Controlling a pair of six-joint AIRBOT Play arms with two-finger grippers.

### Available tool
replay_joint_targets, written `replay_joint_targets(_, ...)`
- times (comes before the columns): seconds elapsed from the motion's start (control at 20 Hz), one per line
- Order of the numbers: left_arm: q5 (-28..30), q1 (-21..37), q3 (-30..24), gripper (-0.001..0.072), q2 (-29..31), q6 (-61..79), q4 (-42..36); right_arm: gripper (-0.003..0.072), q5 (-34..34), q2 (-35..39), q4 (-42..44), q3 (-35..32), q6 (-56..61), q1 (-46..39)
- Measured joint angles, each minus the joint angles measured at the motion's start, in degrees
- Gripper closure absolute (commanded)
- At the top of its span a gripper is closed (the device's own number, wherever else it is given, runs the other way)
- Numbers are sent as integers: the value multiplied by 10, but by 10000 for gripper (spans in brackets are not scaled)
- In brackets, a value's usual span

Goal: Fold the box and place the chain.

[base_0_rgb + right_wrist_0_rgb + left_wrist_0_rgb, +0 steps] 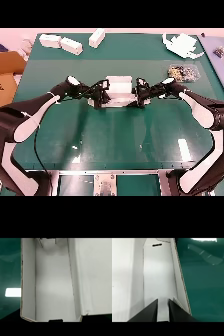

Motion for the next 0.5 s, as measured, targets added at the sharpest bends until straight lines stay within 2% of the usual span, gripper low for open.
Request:
replay_joint_targets(0.1,8,-1,0,228,0,-2,-1,254,0,0,0,0,0,0)
replay_joint_targets(0.15,11,-1,0,162,0,-3,-1,253,0,0,0,0,0,0)
replay_joint_targets(0.5,28,-2,-1,161,0,-19,1,253,-1,0,1,0,1,0)
